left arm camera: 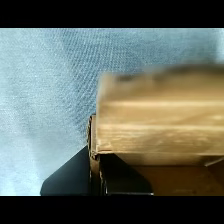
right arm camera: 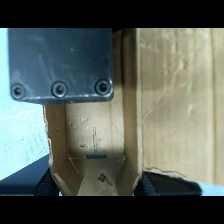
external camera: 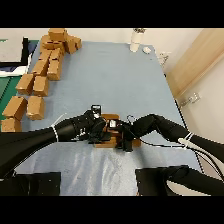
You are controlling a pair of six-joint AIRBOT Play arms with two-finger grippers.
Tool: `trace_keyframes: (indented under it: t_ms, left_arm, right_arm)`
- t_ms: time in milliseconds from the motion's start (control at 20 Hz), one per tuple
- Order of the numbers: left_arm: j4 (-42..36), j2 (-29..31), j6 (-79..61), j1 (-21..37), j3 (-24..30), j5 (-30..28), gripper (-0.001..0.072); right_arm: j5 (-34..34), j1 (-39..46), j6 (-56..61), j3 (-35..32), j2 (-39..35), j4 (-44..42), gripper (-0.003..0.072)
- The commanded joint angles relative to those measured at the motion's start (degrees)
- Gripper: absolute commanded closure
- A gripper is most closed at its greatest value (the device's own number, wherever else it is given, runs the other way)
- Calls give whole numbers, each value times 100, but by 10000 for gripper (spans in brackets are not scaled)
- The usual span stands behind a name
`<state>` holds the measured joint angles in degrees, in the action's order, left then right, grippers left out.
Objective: Fold the box.
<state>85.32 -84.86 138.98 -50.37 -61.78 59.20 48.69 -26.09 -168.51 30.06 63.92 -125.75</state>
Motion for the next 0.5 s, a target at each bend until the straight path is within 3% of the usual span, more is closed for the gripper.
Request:
trace_keyframes:
  t_ms: [0, 250, 300, 350, 400, 450]
  left_arm:
    - [-35, -4, -2, -2, -11, -4, 699]
    - [-160, -4, -15, -2, -15, 11, 697]
    - [-173, -4, -52, -2, -33, 63, 572]
    - [-175, -4, -48, 0, -52, 160, 319]
    - [-175, -2, -46, 4, -79, 278, 227]
    - [-173, -2, -48, 9, -118, 385, 227]
  right_arm:
    - [0, 2, 2, -2, 2, 0, 107]
    - [0, 2, 2, -2, 2, 0, 107]
    - [0, 2, 2, -2, 2, 0, 107]
    - [0, 2, 2, -2, 2, 0, 107]
    - [0, 2, 2, -2, 4, 0, 107]
    - [-2, 2, 2, -2, 4, 0, 107]
